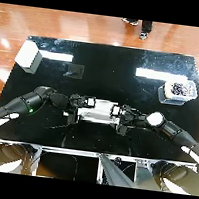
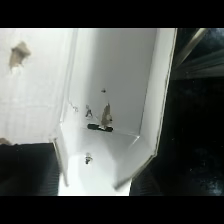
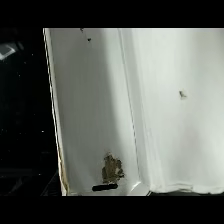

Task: Fold the box and place the chain.

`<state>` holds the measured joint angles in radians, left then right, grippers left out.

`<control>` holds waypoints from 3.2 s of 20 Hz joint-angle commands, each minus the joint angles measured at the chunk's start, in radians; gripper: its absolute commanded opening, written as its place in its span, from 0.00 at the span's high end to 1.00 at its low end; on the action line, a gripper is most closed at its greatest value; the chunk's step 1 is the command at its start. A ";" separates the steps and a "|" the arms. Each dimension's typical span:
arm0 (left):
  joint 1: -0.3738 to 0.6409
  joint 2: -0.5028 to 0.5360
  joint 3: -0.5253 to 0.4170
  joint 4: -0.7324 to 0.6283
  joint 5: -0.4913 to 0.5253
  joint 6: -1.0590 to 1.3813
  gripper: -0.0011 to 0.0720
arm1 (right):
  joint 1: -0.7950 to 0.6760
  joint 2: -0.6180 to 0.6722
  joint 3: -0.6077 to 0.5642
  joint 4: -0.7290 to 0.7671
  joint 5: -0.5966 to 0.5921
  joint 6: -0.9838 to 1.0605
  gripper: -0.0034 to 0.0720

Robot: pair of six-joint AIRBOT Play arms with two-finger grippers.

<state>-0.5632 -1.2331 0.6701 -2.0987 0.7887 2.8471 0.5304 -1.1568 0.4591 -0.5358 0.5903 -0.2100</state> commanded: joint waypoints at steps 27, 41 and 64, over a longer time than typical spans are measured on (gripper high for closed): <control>-0.071 -0.001 0.009 -0.013 -0.069 0.000 0.76 | 0.000 0.000 0.000 0.000 0.000 0.000 0.22; -0.081 -0.001 0.009 -0.028 -0.081 -0.009 0.64 | 0.000 0.000 0.000 0.000 0.000 0.000 0.22; -0.072 0.021 0.009 0.006 -0.078 -0.119 0.96 | 0.000 0.000 0.000 0.000 0.001 0.000 0.22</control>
<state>-0.6418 -1.2266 0.6785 -2.1269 0.7033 2.7686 0.5304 -1.1568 0.4591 -0.5350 0.5926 -0.2111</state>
